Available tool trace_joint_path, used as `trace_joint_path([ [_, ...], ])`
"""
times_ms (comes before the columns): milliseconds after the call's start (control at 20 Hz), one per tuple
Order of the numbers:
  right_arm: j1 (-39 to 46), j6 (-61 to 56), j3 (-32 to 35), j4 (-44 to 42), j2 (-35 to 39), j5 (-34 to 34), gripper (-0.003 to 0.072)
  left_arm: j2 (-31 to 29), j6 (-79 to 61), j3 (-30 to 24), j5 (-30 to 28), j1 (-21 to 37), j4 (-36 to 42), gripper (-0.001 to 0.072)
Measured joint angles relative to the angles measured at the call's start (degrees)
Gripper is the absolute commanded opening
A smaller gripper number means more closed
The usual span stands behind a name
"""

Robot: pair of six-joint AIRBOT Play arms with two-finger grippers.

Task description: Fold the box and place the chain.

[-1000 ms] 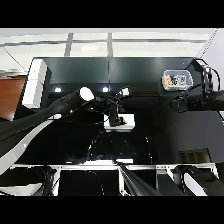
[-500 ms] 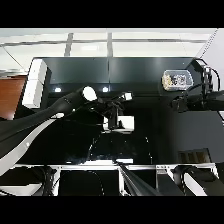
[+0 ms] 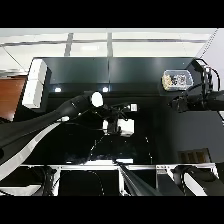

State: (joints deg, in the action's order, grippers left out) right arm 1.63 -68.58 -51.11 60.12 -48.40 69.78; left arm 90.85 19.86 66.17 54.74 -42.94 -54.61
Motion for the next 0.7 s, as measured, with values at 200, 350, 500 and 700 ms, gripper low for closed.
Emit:
trace_joint_path([
  [200, 0.00, 0.00, 0.00, -0.02, 0.00, 0.00, 0.0013, 0.90, 1.53, 0.02, -3.23, -1.64, -1.53, 0.0363],
  [350, 0.00, 0.00, 0.00, -0.02, 0.00, 0.00, 0.0013, 0.57, 4.98, 0.28, -3.80, -1.99, -3.45, 0.0229],
  [500, 0.07, 0.00, 0.00, 0.07, 0.00, -0.35, 0.0012, -2.80, 12.02, 1.16, -2.43, -0.68, -8.00, 0.0229],
  [700, 0.07, 0.00, 0.00, 0.33, 0.00, -1.99, 0.0013, -11.37, 25.62, 1.64, 3.15, 5.84, -16.26, 0.0229],
])
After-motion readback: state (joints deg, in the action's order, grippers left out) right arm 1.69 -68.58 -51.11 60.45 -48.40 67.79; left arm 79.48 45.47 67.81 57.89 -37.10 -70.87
